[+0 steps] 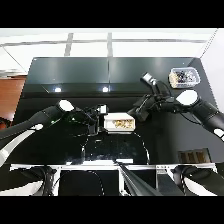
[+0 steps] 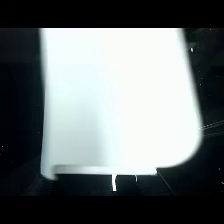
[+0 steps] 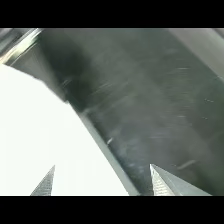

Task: Fold the box and place the chain.

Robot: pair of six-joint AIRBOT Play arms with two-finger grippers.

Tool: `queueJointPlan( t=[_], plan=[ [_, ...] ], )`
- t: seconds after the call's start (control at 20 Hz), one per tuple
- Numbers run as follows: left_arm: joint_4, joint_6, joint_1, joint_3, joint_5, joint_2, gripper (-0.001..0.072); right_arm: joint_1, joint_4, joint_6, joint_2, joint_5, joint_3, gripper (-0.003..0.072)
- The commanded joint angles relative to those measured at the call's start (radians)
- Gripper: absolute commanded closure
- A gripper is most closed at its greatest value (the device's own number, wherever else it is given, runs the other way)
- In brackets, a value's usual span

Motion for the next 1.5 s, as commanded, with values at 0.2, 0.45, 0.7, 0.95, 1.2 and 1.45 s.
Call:
queueJointPlan(
  t=[0.2, 0.45, 0.7, 0.95, 1.2, 1.45],
  plan=[
    [0.000, -0.001, 0.000, 0.001, 0.000, 0.000, 0.0370, 0.063, -0.031, -0.263, -0.006, 0.134, 0.018, -0.0019],
    [0.000, -0.001, 0.000, 0.001, 0.000, 0.000, 0.0369, 0.101, -0.138, -0.275, -0.011, 0.094, 0.017, -0.0019],
    [0.000, -0.001, 0.000, 0.001, 0.000, 0.000, 0.0370, 0.101, -0.137, -0.274, -0.012, 0.060, 0.017, -0.0019],
    [0.000, -0.001, 0.000, 0.001, 0.000, 0.000, 0.0370, 0.101, -0.138, -0.262, -0.012, 0.060, 0.017, 0.0378],
    [-0.001, -0.001, 0.000, 0.001, 0.000, 0.000, 0.0369, 0.101, -0.138, -0.258, -0.012, 0.063, 0.017, 0.0450],
    [-0.001, -0.001, 0.000, 0.001, 0.000, 0.000, 0.0369, 0.101, -0.138, -0.256, -0.013, 0.065, 0.011, 0.0451]
  ],
)
